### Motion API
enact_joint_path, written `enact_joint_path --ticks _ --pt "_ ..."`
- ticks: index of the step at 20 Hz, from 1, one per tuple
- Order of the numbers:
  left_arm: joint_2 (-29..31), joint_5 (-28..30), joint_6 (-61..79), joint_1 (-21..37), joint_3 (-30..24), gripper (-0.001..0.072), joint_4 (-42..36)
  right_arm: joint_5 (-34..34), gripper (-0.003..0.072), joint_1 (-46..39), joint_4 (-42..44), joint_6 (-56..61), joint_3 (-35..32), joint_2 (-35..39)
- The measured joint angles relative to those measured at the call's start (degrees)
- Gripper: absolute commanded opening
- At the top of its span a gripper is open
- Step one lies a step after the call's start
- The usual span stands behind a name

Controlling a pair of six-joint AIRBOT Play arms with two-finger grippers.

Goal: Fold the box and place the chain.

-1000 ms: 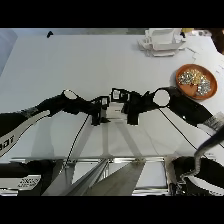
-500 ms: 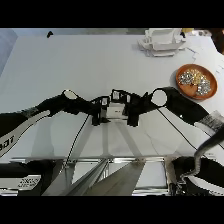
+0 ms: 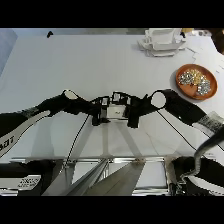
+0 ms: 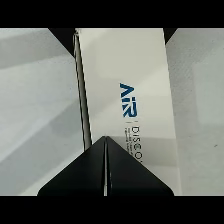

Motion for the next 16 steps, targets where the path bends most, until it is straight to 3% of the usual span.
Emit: enact_joint_path --ticks 9,16 --pt "0.0 0.0 0.0 0.0 0.0 0.0071 0.0 -0.2 0.0015 0.0 0.0 0.0 -0.3 -0.4" --pt "0.0 -0.2 -0.2 0.0 0.0 0.0071 -0.1 0.5 0.0015 0.0 -3.7 3.1 -0.4 3.7"
